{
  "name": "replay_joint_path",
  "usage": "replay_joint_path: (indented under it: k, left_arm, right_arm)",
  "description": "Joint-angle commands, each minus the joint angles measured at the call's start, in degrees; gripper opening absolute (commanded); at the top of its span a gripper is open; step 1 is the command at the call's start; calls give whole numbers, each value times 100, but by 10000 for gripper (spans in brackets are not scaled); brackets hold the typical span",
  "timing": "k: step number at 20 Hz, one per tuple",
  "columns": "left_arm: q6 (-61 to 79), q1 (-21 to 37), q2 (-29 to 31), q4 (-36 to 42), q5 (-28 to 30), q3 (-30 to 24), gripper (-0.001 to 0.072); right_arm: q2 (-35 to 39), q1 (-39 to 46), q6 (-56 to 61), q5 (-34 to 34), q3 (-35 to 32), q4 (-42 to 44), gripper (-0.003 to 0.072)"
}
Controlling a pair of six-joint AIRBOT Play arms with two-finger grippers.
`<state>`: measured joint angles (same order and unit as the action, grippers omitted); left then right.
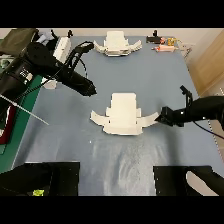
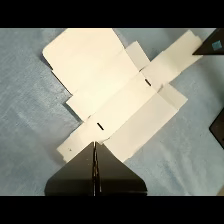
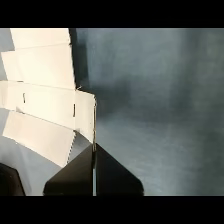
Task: Fold the box.
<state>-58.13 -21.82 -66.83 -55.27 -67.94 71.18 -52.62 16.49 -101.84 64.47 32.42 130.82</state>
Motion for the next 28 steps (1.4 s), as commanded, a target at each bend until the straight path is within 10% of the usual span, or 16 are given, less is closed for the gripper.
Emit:
replay_joint_path:
  k: [1, 3, 15, 28]
  left_arm:
    - [0, 2, -2, -2, 0, 0, 14]
    - [0, 2, -2, -2, 2, 0, 14]
    - [0, 2, -2, -2, 0, 0, 15]
    - [2, 2, -2, 0, 149, 2, 14]
  right_arm:
    - [859, -151, 372, -133, -925, -98, 79]
    - [863, -151, 459, -33, -977, -271, 371]
    - [-822, -168, 120, -17, -221, 186, 370]
    - [-1266, -1598, -227, -887, -59, 258, 2]
